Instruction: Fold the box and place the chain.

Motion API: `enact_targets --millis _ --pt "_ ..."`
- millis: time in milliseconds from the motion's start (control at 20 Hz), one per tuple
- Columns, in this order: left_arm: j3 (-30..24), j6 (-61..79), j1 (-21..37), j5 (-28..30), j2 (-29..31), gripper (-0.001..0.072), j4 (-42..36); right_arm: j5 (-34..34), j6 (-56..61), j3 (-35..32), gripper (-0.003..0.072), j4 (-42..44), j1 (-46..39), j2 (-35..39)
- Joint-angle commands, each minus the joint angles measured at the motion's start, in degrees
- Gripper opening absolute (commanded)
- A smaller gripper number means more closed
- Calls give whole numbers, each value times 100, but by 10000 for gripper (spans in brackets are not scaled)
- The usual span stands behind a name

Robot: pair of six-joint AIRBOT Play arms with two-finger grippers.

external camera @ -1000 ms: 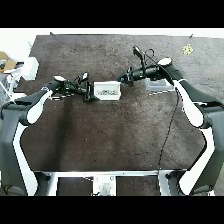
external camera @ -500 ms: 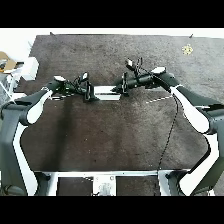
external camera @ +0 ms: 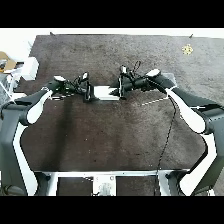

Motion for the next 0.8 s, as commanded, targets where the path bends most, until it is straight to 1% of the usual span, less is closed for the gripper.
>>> enact_targets --millis 0,50,100,150,400,450,500,650,750 --pt "2 2 -2 -2 0 523 4 -321 -144 125 393 -72 26 -31" --pt "2 2 -2 -2 0 523 4 -302 -140 201 393 -70 26 -28" --pt "2 2 -2 -2 0 523 4 -269 -74 275 373 -70 26 -28" --pt "2 2 -2 -2 0 523 4 -229 31 352 326 -70 24 -28" --pt "2 2 -2 -2 -2 523 4 -229 186 446 315 -155 26 -31" --pt "2 2 -4 -2 -2 523 4 -245 260 446 239 -291 26 -33" --pt "2 2 -2 -2 0 523 2 -249 352 444 207 -448 28 -33" --pt "2 2 -2 -2 0 523 4 -175 570 437 207 -734 28 -42" --pt "2 2 -2 -2 0 523 4 -96 640 437 207 -769 28 -68"
